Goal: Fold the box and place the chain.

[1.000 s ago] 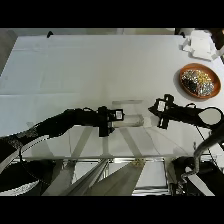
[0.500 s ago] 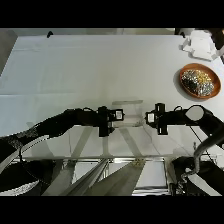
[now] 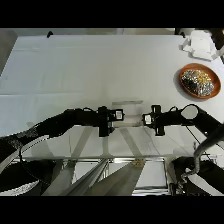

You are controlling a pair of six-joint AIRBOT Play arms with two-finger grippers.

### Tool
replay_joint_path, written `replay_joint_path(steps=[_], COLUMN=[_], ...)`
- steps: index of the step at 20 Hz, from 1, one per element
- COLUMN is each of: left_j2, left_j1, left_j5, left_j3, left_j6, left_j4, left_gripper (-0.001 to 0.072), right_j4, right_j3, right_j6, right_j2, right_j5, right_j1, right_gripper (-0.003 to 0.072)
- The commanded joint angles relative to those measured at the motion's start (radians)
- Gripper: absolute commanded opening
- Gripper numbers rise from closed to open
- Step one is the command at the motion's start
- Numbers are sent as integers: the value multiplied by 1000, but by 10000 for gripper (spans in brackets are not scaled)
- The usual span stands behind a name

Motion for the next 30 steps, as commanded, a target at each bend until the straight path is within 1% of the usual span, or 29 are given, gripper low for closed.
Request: replay_joint_path(steps=[1, 5, 7, 8, 10, 11, 15, 20, 21, 22, 23, 26, 30], left_j2=[1, 1, 1, 1, 1, 1, 1, 1, 1, 1, 1, 1, 1], left_j1=[0, 0, 0, 0, 0, 0, 0, 0, 0, 0, 0, 0, 0], left_j5=[0, 0, 0, 0, 0, 0, 0, 0, 0, 0, 0, 0, 0], left_j3=[0, 0, 0, 0, 0, 0, 0, 0, 0, 0, 0, 0, 0], left_j6=[0, 0, 0, 0, 0, 0, 0, 0, 0, 0, 0, 0, 0], left_j4=[0, 0, 0, 0, 0, 0, 0, 0, 0, 0, 0, 0, 0], left_gripper=[136, 136, 136, 136, 136, 135, 136, 136, 136, 135, 135, 136, 135], right_j4=[13, 31, 31, 31, 31, 32, 34, 34, 35, 41, 57, 80, 79], right_j3=[-1, -1, -1, -1, -1, -1, -1, -1, -1, -1, -1, 0, 0], right_j6=[-10, -10, -10, -10, -10, -10, -10, -10, -10, -10, -10, -10, -10], right_j2=[-2, -2, -2, -2, -2, -2, -5, -42, -48, -50, -51, -51, -36], right_j5=[-10, -52, -55, -55, -55, -55, -55, -54, -55, -56, -69, -108, -108], right_j1=[26, 70, 82, 89, 100, 107, 138, 140, 140, 140, 140, 140, 140], right_gripper=[174, 174, 172, 154, 70, 54, 56, 72, 148, 262, 329, 329, 319])
